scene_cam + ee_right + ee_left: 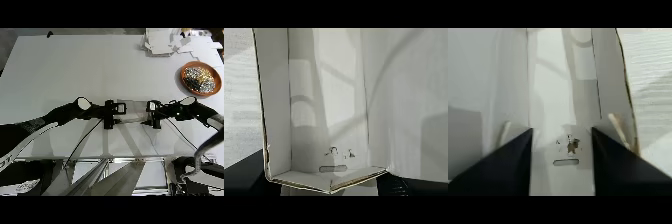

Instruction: Fold the box and place the chain.

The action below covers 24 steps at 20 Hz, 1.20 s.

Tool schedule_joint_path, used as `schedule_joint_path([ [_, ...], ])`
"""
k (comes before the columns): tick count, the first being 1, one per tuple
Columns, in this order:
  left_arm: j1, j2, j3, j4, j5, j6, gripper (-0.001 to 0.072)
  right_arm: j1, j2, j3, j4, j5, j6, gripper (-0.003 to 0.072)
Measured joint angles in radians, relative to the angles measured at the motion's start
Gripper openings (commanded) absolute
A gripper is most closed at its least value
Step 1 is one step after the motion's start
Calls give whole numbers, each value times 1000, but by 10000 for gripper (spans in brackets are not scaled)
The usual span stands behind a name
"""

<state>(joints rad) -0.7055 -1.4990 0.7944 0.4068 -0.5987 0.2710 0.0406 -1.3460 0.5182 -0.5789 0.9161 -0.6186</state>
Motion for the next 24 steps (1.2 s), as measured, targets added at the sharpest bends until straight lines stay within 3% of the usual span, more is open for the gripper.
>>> schedule_joint_path([
  [1,1,14,0,5,2,-30,99,0,0,0,0,0,0,508],
  [3,6,53,0,45,-6,-118,4,0,0,0,0,0,0,508],
  [7,42,166,0,262,-59,-424,3,0,0,0,0,0,0,508],
  [15,183,352,-4,734,-285,-1357,4,0,0,0,0,0,0,508],
  [18,228,346,-20,777,-319,-1567,6,0,0,0,0,0,0,508],
  [24,223,217,-31,654,-290,-1698,7,0,0,0,0,0,0,508],
])
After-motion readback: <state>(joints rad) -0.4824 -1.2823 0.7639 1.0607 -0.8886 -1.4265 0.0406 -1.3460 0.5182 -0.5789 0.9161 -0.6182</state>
